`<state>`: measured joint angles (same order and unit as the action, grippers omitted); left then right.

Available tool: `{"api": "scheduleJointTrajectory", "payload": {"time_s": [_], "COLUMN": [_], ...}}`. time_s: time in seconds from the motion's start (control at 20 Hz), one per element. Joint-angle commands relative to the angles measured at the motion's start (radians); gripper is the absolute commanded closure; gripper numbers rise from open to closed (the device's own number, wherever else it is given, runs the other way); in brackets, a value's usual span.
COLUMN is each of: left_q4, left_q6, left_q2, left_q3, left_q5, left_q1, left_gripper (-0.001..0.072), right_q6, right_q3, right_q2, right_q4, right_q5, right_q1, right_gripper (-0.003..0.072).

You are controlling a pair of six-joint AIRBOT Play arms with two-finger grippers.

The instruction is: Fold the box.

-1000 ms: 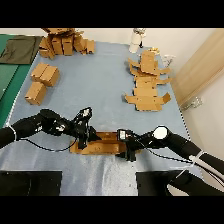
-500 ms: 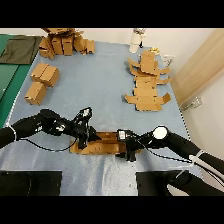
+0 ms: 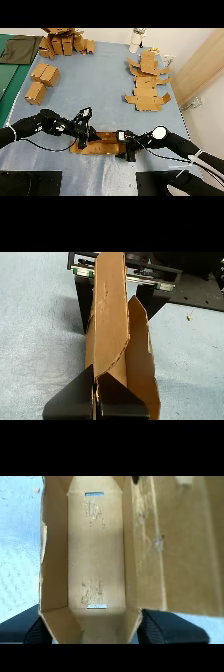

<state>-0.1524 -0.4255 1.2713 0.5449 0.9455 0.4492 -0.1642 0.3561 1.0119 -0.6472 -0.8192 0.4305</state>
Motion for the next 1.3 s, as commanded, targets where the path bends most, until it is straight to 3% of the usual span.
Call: {"api": "scheduleJointTrajectory", "payload": {"time_s": [0.0, 1.25], "left_q4": [0.000, 0.027], "left_q6": [0.000, -0.001], "left_q2": [0.000, 0.000], "left_q3": [0.001, 0.001], "left_q5": [0.000, -0.002], "left_q1": [0.000, 0.000], "left_gripper": [0.0698, 0.0698], "right_q6": [-0.002, -0.001], "right_q3": [0.001, 0.002], "right_q2": [0.004, -0.005], "right_q4": [-0.009, -0.026], "right_q5": [0.000, 0.046], "right_q1": [0.021, 0.020], "right_gripper": [0.0104, 0.0105]}}
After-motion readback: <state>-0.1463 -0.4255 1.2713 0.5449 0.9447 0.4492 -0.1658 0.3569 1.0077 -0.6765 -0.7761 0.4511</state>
